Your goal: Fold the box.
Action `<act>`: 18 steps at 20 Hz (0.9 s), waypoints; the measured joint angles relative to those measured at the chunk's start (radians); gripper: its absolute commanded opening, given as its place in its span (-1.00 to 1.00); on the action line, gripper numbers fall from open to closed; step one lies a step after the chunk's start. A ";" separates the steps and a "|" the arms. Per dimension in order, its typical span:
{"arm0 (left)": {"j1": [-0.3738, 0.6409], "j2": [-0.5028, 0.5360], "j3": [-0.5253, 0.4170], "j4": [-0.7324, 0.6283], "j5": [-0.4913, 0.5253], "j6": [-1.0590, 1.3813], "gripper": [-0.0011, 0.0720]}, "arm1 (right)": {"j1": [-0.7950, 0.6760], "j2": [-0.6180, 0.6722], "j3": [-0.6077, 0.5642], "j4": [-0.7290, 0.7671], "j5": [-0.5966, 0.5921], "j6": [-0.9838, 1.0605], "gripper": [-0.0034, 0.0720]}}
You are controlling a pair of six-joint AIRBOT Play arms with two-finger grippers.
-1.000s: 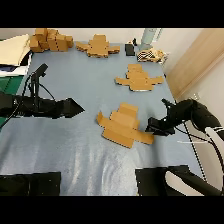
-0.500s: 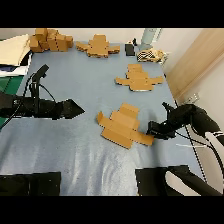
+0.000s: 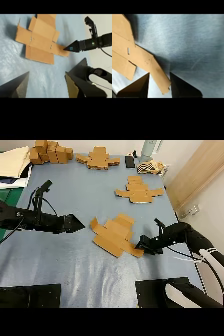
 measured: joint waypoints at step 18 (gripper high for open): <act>0.000 -0.051 0.017 -0.022 -0.007 0.025 0.92 | 0.026 0.250 -0.178 0.176 0.158 -0.010 -0.19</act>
